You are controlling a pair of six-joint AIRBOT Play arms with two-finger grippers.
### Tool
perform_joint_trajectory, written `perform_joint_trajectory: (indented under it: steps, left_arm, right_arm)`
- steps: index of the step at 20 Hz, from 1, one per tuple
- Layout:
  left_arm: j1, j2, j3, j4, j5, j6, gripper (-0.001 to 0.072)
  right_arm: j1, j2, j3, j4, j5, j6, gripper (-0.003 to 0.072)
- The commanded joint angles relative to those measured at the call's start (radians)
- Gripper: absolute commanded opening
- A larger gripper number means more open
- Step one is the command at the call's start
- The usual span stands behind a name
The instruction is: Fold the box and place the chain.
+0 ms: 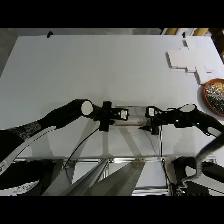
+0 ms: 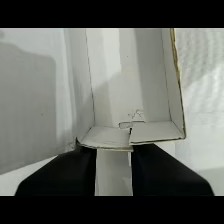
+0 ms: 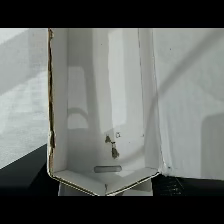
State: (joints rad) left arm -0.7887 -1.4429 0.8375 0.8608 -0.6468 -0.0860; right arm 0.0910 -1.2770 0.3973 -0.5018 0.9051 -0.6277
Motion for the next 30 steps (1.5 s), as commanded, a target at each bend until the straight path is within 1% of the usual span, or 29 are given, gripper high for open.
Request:
perform_joint_trajectory:
  steps: [1, 4, 8, 11, 13, 20, 28, 30]
  left_arm:
    - [0.005, 0.008, 0.001, -0.001, -0.007, -0.033, 0.0204]
    - [0.033, 0.034, 0.001, 0.04, -0.048, -0.079, 0.021]
    - [0.081, 0.073, 0.001, 0.066, -0.105, -0.079, 0.0214]
    - [0.102, 0.076, 0.0, 0.083, -0.154, -0.071, 0.0214]
    - [0.103, 0.075, -0.002, 0.082, -0.165, -0.066, 0.0214]
    - [0.08, 0.045, -0.002, 0.009, -0.166, 0.054, 0.021]
    - [0.063, 0.022, -0.002, -0.017, -0.069, 0.064, 0.02]
    - [0.06, 0.018, -0.002, -0.026, -0.06, 0.064, 0.02]
  right_arm:
    - [0.001, -0.001, -0.001, 0.002, 0.0, -0.002, 0.0386]
    - [0.001, -0.001, -0.001, 0.002, 0.0, -0.002, 0.0386]
    - [0.001, -0.001, -0.001, 0.002, 0.0, -0.002, 0.0386]
    - [0.001, 0.0, -0.001, 0.002, 0.0, -0.002, 0.0386]
    - [0.001, -0.001, -0.001, 0.002, 0.0, -0.002, 0.0386]
    - [0.001, -0.001, -0.001, 0.002, 0.0, -0.002, 0.0386]
    - [0.001, 0.0, -0.001, 0.002, 0.0, -0.002, 0.0386]
    - [0.001, 0.0, -0.001, 0.002, 0.0, -0.002, 0.0386]
